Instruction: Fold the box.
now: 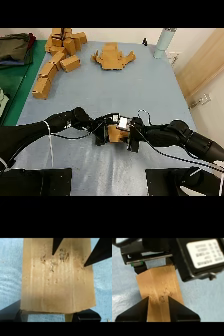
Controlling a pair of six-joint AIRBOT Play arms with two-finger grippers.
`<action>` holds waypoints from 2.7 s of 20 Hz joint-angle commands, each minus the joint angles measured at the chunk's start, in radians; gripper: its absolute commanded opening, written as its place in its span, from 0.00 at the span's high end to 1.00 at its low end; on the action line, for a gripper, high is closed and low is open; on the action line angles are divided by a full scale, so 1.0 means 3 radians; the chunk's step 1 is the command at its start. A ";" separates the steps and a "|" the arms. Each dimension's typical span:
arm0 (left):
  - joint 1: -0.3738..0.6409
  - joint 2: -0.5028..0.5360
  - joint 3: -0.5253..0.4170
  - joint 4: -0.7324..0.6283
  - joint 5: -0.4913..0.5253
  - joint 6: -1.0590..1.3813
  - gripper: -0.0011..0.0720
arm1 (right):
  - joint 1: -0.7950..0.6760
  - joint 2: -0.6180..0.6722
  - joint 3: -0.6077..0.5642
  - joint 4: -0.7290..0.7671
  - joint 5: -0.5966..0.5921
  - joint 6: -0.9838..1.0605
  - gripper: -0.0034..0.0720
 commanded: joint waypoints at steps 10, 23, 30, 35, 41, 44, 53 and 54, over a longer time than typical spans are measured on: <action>-0.0003 0.0000 -0.0001 0.0001 0.0000 0.0000 0.41 | 0.0066 -0.0142 -0.0041 -0.0617 0.0159 -0.0276 0.24; -0.0003 0.0000 -0.0001 0.0001 0.0000 0.0000 0.41 | 0.0282 -0.0061 -0.0039 -0.0759 0.0134 -0.0270 0.61; -0.0003 0.0000 -0.0001 0.0001 0.0000 0.0000 0.41 | 0.0282 0.0094 -0.0041 -0.0757 0.0095 -0.0268 0.61; -0.0003 0.0000 -0.0001 0.0001 0.0000 0.0001 0.41 | 0.0281 0.0093 -0.0041 -0.0758 0.0099 -0.0268 0.49; -0.0003 0.0000 -0.0001 0.0001 0.0000 0.0001 0.41 | 0.0281 -0.0042 -0.0039 -0.0787 0.0167 -0.0271 0.33; -0.0003 0.0000 -0.0001 0.0001 0.0000 0.0000 0.41 | 0.0281 -0.0046 -0.0039 -0.0799 0.0164 -0.0272 0.33; -0.0003 0.0000 -0.0001 0.0000 0.0000 0.0001 0.41 | 0.0292 -0.0020 -0.0005 -0.1019 0.0221 -0.0270 0.52; -0.0003 0.0000 -0.0001 0.0001 0.0000 0.0000 0.41 | 0.0292 -0.0008 -0.0005 -0.1007 0.0216 -0.0270 0.52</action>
